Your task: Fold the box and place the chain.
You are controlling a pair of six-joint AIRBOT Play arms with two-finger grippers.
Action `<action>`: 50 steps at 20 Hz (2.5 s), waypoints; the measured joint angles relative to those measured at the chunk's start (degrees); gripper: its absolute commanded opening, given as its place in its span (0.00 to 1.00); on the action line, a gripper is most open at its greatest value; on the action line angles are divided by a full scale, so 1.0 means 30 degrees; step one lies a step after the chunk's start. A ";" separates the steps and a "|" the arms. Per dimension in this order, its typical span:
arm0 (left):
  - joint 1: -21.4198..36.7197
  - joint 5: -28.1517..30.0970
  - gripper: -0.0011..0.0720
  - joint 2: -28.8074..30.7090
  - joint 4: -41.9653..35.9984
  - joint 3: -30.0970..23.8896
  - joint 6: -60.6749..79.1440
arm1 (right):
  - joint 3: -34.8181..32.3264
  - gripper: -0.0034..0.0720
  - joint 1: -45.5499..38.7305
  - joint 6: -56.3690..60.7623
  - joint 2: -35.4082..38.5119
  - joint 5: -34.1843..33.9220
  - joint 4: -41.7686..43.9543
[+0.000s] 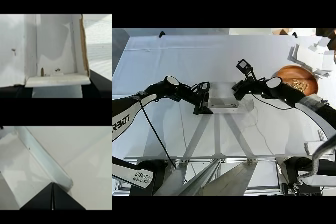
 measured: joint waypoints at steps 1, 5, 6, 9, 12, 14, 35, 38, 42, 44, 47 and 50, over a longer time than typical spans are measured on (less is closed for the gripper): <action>0.0000 0.0000 0.25 0.0000 0.0000 0.0000 0.0015 | 0.0000 0.05 0.0000 0.0000 -0.0109 -0.0022 -0.0117; 0.0000 0.0000 0.25 0.0000 0.0007 0.0000 0.0168 | 0.0000 0.05 -0.0007 0.0000 -0.0277 0.0160 -0.0313; 0.0000 0.0007 0.25 0.0022 0.0036 0.0000 0.0240 | 0.0000 0.05 -0.0007 0.0000 -0.0262 0.0335 -0.0357; 0.0000 0.0066 0.25 0.0277 0.0809 0.0000 0.0481 | 0.0000 0.05 -0.0007 0.0000 0.0058 0.0852 -0.0415; 0.0007 0.0080 0.25 0.0583 0.1632 0.0000 0.0503 | -0.0007 0.05 -0.0015 0.0000 0.0816 0.1115 -0.0466; 0.0007 0.0066 0.25 0.0699 0.2018 0.0000 0.0503 | 0.0000 0.05 -0.0022 0.0000 0.1530 0.1209 -0.0466; 0.0007 -0.0058 0.25 0.0816 0.2594 0.0007 -0.0437 | -0.0015 0.05 0.0430 0.3512 0.4051 0.9238 -1.2123; 0.0007 -0.0058 0.25 0.0816 0.2594 0.0007 -0.0437 | -0.0015 0.05 0.1253 0.3483 0.2616 0.7686 -1.2080; 0.0007 -0.0058 0.25 0.0816 0.2601 0.0007 -0.0437 | -0.0015 0.05 0.1683 0.3468 0.1756 0.6171 -1.1387; 0.0007 -0.0058 0.25 0.0816 0.2601 0.0007 -0.0437 | -0.0015 0.05 0.1763 0.3446 0.1596 0.5770 -1.1060; 0.0007 -0.0058 0.25 0.0816 0.2601 0.0007 -0.0437 | -0.0015 0.05 0.1821 0.3439 0.1494 0.5479 -1.0622; 0.0007 -0.0058 0.25 0.0816 0.2601 0.0007 -0.0437 | -0.0015 0.05 0.1836 0.3424 0.1450 0.5348 -1.0112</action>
